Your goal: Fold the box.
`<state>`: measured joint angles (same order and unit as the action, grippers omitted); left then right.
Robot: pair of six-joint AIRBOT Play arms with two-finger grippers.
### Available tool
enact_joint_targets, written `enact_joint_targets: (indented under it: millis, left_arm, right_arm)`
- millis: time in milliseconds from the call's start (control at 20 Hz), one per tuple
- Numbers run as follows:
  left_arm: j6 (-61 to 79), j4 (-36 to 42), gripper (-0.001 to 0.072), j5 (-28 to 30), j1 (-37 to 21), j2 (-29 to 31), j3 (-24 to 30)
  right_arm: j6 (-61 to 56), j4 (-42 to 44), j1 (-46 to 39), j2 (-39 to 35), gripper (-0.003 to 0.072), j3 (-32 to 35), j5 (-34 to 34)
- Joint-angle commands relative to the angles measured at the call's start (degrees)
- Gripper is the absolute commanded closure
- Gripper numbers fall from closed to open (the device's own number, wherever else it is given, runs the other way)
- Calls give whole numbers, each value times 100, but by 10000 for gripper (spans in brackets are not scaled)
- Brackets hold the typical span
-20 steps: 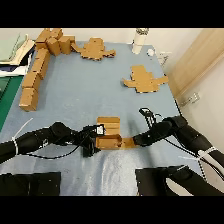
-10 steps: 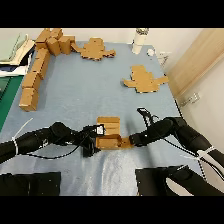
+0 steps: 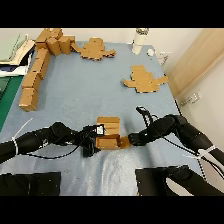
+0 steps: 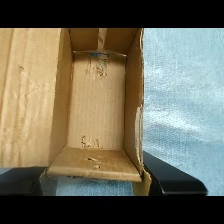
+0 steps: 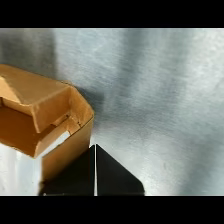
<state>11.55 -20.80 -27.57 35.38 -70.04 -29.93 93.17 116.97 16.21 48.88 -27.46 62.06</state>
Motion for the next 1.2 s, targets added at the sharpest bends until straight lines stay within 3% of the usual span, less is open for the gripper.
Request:
enact_joint_targets:
  millis: [0, 50, 800, 850, 900, 1150]
  left_arm:
    - [0, 0, 102, 2, -2, 0, 0]
    - [0, 0, 102, 2, -2, 0, 0]
    - [0, 0, 102, 0, -2, 0, 0]
    - [0, 0, 102, 0, -2, 0, 0]
    - [0, 0, 102, 0, -2, 0, 0]
    - [0, 0, 102, 0, -2, 0, 0]
  right_arm:
    - [278, 555, -2, -4, 491, -146, 144]
    - [310, 750, -2, -2, 406, -144, 146]
    - [404, 933, -2, -2, 363, -146, 136]
    - [402, 938, 13, -2, 206, -146, 131]
    - [400, 940, 68, 2, 143, -146, 105]
    - [0, 793, 798, 81, 169, -157, -706]
